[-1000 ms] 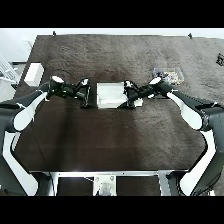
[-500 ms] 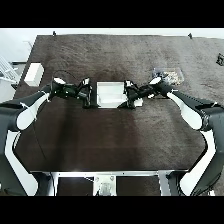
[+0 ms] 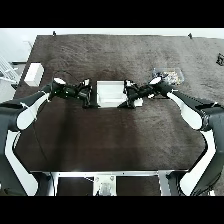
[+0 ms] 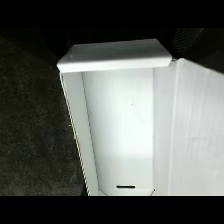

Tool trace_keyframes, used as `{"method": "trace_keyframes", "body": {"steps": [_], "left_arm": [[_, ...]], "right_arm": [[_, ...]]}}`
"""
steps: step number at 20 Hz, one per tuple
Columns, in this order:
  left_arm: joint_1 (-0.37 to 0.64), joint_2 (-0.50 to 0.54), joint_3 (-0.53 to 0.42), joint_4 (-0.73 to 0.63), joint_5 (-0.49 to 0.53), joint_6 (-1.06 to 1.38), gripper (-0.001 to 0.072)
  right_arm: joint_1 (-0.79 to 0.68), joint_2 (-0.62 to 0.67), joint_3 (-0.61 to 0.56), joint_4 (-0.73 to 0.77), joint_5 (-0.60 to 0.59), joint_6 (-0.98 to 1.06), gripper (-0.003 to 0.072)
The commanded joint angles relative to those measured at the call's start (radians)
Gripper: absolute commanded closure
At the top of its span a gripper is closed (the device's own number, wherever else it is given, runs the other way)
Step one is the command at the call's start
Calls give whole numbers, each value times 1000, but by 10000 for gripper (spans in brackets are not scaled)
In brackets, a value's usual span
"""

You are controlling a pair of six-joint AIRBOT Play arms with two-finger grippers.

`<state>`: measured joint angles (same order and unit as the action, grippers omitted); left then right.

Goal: Fold the box and place the chain.

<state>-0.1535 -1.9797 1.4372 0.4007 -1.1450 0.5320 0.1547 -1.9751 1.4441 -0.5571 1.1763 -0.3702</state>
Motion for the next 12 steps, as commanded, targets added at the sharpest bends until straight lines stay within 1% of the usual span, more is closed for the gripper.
{"method": "trace_keyframes", "body": {"steps": [1,7,12], "left_arm": [[-2,0,1,8,18,26,10],[-12,-2,1,-5,37,0,9],[-27,-2,1,-12,74,-37,10]], "right_arm": [[1,0,0,-2,3,-1,133],[1,0,0,-2,3,-1,133],[1,0,0,-2,3,-1,133]]}}
